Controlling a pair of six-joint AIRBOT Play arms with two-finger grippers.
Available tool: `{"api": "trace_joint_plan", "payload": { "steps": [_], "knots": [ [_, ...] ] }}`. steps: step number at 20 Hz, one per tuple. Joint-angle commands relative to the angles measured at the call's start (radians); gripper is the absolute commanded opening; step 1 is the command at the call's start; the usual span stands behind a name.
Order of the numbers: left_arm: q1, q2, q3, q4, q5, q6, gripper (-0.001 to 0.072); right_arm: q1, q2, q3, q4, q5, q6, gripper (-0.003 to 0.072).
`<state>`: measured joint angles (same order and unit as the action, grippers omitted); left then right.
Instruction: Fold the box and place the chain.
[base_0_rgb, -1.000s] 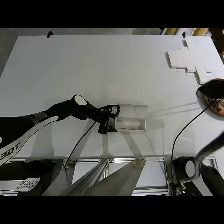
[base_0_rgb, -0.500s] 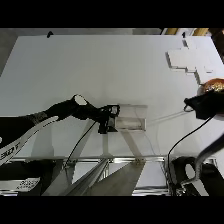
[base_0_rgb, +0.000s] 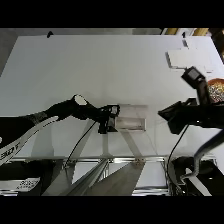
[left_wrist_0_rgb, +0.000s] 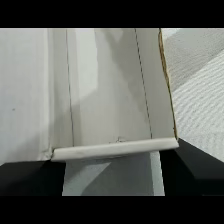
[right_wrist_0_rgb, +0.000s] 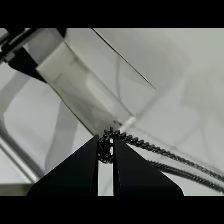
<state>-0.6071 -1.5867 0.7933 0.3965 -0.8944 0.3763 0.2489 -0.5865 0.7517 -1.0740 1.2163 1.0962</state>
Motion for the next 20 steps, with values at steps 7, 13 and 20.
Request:
{"api": "trace_joint_plan", "payload": {
  "steps": [7,13,20],
  "knots": [
    [0.001,0.001,0.001,0.000,0.000,0.000,0.0034,0.292,-0.163,-0.097,0.028,-0.336,-0.010,0.0023],
    [0.001,0.000,0.001,0.000,0.000,0.000,0.0034,0.328,-0.241,-0.140,0.027,-0.365,-0.028,0.0024],
    [0.001,0.001,0.001,0.000,0.000,0.000,0.0034,0.328,-0.315,-0.208,0.024,-0.451,-0.028,0.0151]
  ]
}}
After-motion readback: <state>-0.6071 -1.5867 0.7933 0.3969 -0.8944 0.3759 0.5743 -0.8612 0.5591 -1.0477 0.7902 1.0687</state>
